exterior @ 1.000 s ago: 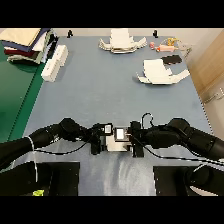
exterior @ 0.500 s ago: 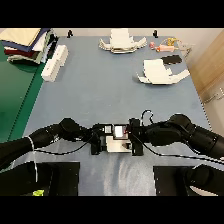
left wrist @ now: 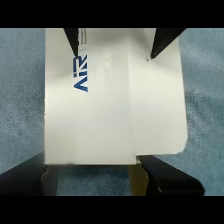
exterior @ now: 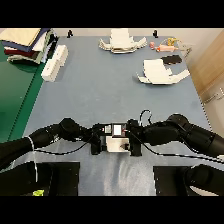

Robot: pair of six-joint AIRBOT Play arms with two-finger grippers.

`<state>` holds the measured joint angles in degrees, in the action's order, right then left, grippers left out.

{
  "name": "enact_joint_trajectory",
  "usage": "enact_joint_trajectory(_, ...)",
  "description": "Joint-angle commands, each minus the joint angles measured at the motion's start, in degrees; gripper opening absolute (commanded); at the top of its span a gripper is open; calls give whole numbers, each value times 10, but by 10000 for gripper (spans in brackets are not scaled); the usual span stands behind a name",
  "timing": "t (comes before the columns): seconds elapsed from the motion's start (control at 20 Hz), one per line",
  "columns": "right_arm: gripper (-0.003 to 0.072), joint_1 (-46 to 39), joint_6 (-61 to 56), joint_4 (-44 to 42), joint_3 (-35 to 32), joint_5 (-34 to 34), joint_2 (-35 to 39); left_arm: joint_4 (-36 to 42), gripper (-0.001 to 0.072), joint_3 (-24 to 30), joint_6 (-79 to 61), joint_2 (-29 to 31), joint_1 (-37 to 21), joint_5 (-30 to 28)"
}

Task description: Fold the box.

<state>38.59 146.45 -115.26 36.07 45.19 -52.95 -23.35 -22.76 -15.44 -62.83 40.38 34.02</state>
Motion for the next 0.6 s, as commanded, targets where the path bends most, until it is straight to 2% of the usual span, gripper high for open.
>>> enact_joint_trajectory(0.0,444,1,0,-9,0,-11,-9,0,487,0,0,0,0,0)
enact_joint_trajectory(0.35,444,1,5,22,0,24,10,0,486,0,0,0,0,0)
enact_joint_trajectory(0.45,516,8,28,26,0,29,13,0,487,0,0,0,0,0)
enact_joint_trajectory(0.55,525,20,27,50,0,21,5,0,486,0,0,0,0,0)
